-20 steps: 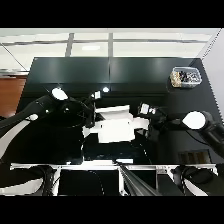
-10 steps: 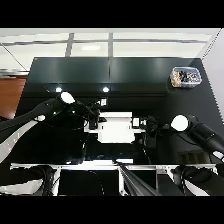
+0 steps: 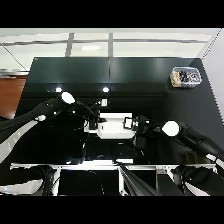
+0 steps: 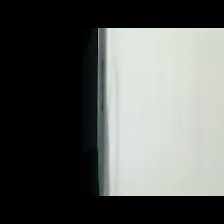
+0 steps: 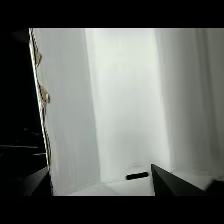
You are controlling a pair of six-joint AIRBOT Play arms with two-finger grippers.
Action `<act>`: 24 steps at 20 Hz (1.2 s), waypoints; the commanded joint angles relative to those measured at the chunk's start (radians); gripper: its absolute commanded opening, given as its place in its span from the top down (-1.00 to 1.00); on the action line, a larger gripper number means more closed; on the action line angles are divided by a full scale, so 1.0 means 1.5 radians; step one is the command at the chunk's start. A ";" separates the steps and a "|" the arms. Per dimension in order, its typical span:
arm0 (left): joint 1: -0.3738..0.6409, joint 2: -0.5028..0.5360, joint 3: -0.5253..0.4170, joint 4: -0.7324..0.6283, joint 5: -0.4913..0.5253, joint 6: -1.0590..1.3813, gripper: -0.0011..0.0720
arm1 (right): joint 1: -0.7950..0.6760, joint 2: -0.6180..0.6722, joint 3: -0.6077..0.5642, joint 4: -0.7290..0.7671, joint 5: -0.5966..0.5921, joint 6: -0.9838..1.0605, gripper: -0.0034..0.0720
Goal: Fold the box and place the chain.
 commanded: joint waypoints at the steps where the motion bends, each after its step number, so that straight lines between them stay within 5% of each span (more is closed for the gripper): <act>1: 0.000 -0.001 0.000 0.000 -0.003 0.000 0.90 | -0.010 0.016 0.033 -0.013 -0.021 -0.003 -0.97; 14: 0.000 -0.001 0.000 -0.002 -0.003 0.000 0.90 | -0.098 0.008 0.049 0.009 0.023 -0.032 -0.97; 19: 0.000 -0.001 0.000 -0.002 -0.002 0.000 0.90 | -0.100 -0.046 0.049 0.170 0.079 -0.254 -0.97; 24: 0.000 -0.001 0.000 -0.002 -0.002 0.000 0.90 | -0.132 -0.112 0.049 0.186 0.099 -0.300 -0.97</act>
